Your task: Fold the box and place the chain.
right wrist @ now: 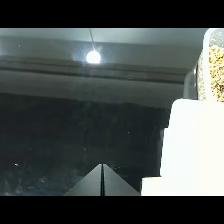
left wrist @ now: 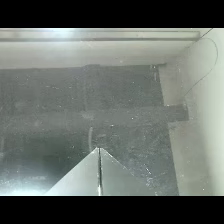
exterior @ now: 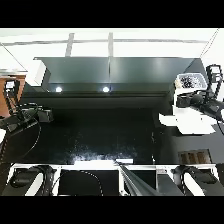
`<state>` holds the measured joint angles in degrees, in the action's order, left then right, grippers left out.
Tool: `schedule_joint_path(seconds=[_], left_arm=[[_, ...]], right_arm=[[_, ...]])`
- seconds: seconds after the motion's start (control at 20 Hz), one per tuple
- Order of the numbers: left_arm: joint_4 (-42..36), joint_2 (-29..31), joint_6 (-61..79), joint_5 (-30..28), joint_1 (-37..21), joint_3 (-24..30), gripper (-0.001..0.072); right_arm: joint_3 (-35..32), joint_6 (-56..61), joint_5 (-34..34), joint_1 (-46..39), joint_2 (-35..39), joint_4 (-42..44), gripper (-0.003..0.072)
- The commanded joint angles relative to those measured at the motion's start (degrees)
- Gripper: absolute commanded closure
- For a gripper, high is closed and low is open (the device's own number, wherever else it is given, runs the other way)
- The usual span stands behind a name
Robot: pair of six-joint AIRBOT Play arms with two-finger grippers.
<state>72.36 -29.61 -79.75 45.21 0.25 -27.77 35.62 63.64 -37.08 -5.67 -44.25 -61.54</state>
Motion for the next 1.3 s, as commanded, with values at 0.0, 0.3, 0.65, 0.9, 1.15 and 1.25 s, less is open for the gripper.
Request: schedule_joint_path(seconds=[0.0, 0.3, 0.65, 0.9, 1.15, 1.25], left_arm=[[0.02, 0.04, 0.02, 0.00, 0.02, 0.02, 0.0681], [0.02, 0.04, 0.02, 0.00, 0.02, 0.02, 0.0681], [-0.22, 0.04, 0.02, -0.94, 0.02, 0.02, 0.0681], [-0.76, -0.02, 0.02, -6.75, 0.02, 0.02, 0.0681], [-1.09, -0.37, 0.00, -9.05, 0.02, 0.04, 0.0681], [-1.51, -1.46, 0.00, -9.40, 0.04, 0.04, 0.0681]], right_arm=[[-0.04, 0.02, 0.00, -0.04, 0.04, 0.00, 0.0678], [-0.04, 0.02, 0.00, -0.04, 0.04, 0.00, 0.0678], [-0.04, 0.02, 0.00, -0.04, 0.04, 0.00, 0.0678], [-0.04, 0.04, -0.02, -0.04, 0.04, 2.16, 0.0678], [-0.07, -0.02, 5.11, -0.07, -0.22, 3.52, 0.0677], [-0.07, 0.61, 14.01, -0.22, -0.24, -3.93, 0.0657]])
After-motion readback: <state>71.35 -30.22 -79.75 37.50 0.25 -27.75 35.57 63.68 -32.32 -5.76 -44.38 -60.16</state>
